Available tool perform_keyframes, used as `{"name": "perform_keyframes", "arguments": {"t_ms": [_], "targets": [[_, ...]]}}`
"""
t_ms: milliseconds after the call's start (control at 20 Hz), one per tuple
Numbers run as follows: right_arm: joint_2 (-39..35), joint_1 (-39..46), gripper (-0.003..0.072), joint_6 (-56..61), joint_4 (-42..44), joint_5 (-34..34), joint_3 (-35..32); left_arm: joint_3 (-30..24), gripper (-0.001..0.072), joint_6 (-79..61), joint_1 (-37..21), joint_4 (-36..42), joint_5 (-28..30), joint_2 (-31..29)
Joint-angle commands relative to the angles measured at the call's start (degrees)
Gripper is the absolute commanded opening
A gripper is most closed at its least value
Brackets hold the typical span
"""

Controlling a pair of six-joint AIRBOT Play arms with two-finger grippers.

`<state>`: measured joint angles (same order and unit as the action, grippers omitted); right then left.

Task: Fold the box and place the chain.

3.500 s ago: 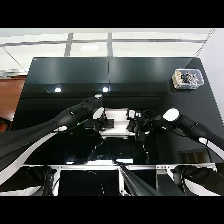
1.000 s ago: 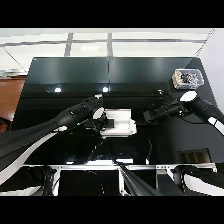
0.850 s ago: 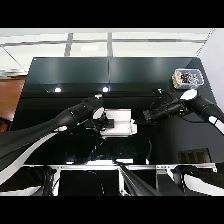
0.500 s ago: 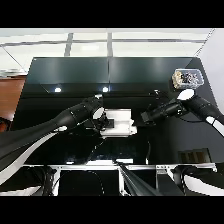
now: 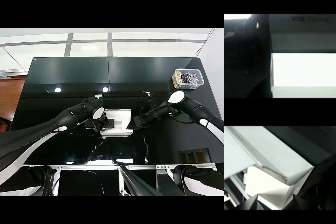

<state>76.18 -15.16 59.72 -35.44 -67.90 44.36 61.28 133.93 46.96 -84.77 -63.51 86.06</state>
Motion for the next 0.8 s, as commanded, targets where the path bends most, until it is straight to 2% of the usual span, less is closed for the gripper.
{"name": "perform_keyframes", "arguments": {"t_ms": [0,400,750], "targets": [[0.04,-2.78,0.0484,5.03,-2.21,2.67,0.26,0.02,0.0029,0.0,-0.02,0.02,0.0,0.02],[0.04,-7.89,0.0484,14.47,-5.66,8.26,2.21,0.02,0.0029,0.0,-0.02,0.02,-0.22,0.02],[0.04,-7.87,0.0484,18.34,-8.63,8.02,2.75,0.02,0.0029,0.0,-0.02,0.0,-0.22,0.02]]}}
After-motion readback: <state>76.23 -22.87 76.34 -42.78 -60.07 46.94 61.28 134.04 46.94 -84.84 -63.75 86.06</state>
